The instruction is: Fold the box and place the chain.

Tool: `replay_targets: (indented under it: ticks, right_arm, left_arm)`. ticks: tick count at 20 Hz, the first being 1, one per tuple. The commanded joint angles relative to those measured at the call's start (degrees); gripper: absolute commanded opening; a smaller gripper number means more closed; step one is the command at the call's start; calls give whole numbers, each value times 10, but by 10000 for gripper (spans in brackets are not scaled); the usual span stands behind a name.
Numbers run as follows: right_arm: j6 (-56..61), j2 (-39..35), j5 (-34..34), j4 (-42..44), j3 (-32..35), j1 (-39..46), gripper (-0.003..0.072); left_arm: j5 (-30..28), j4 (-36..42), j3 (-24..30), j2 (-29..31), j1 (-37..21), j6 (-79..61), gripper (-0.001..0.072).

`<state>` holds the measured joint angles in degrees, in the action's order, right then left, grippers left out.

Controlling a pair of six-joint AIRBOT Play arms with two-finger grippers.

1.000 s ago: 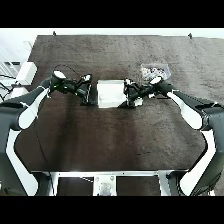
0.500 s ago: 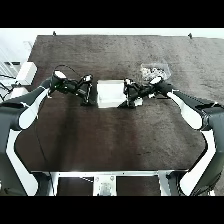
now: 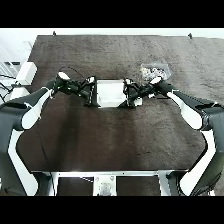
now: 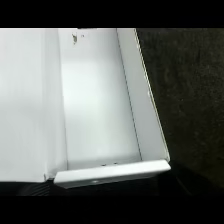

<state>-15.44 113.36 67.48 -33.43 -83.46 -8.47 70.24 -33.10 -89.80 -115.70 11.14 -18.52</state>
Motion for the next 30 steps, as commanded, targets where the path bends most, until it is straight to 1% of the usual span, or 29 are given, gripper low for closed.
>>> replay_targets:
  ticks: [1,8,17,30]
  right_arm:
    - [0,0,-1,0,0,0,592]
    - [0,0,0,-1,0,0,593]
    - [0,0,0,-1,0,0,592]
    - [0,0,0,-1,0,0,592]
  left_arm:
    - [-7,5,0,-7,2,0,720]
    - [-21,10,0,-10,8,-2,720]
    - [-19,45,0,-17,8,-15,720]
    - [-23,43,0,-19,8,-36,720]
